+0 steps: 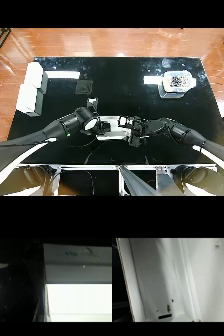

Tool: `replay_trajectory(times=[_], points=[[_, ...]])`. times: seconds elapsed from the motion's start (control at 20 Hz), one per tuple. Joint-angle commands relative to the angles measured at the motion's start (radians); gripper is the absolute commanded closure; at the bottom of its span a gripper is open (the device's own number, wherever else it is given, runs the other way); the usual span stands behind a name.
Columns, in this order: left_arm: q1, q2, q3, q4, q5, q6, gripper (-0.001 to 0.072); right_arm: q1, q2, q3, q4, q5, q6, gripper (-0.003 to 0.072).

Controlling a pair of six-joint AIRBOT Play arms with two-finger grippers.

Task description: Fold the box and place the chain.

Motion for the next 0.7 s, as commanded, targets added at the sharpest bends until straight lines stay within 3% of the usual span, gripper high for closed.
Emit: replay_trajectory(times=[0.0,0.1,0.25,0.4,0.5,0.65], points=[[0.0,-0.001,0.012,0.001,0.006,-0.001,0.0357,0.0,0.0,0.0,0.0,0.0,0.0,0.0349],[0.0,-0.001,0.012,0.001,-0.002,-0.001,0.0359,0.0,0.0,0.0,0.0,0.0,0.0,0.0349],[0.0,-0.002,0.012,0.002,-0.001,-0.001,0.0417,0.0,0.0,0.0,0.0,0.0,0.0,0.0349],[-0.001,-0.008,0.012,0.001,0.0,0.0,0.0512,0.0,0.0,0.0,0.0,0.0,0.0,0.0349],[-0.002,-0.017,0.012,0.0,0.0,0.004,0.0658,0.0,0.0,0.0,0.0,0.0,0.0,0.0349],[-0.009,-0.018,0.012,0.0,0.007,0.007,0.069,0.0,0.0,0.0,0.0,0.0,0.0,0.0349]])
